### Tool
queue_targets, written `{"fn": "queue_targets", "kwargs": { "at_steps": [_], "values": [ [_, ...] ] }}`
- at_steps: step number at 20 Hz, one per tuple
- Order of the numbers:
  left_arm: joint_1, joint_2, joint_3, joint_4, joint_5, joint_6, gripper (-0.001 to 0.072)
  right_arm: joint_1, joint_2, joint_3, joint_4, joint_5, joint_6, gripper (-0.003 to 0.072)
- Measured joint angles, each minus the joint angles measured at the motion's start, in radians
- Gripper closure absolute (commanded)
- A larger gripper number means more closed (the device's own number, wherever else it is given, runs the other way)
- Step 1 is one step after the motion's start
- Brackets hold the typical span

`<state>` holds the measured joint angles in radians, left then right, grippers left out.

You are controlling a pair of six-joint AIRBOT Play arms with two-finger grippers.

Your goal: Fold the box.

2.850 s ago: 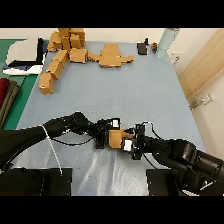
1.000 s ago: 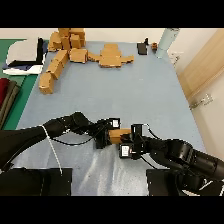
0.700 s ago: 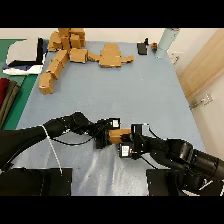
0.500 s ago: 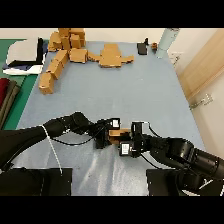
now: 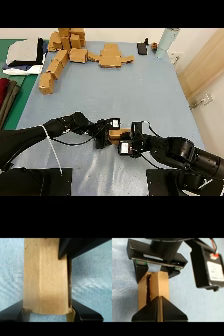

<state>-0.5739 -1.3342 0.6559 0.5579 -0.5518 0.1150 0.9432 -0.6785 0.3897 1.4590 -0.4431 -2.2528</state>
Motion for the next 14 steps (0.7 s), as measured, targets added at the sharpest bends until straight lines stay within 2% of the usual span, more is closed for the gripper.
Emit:
{"fn": "queue_targets", "kwargs": {
  "at_steps": [14],
  "values": [
    [0.0, 0.0, 0.0, 0.0, 0.0, -0.001, 0.0246, -0.001, -0.001, -0.03, 0.127, -0.015, 0.0, 0.061]
  ]
}}
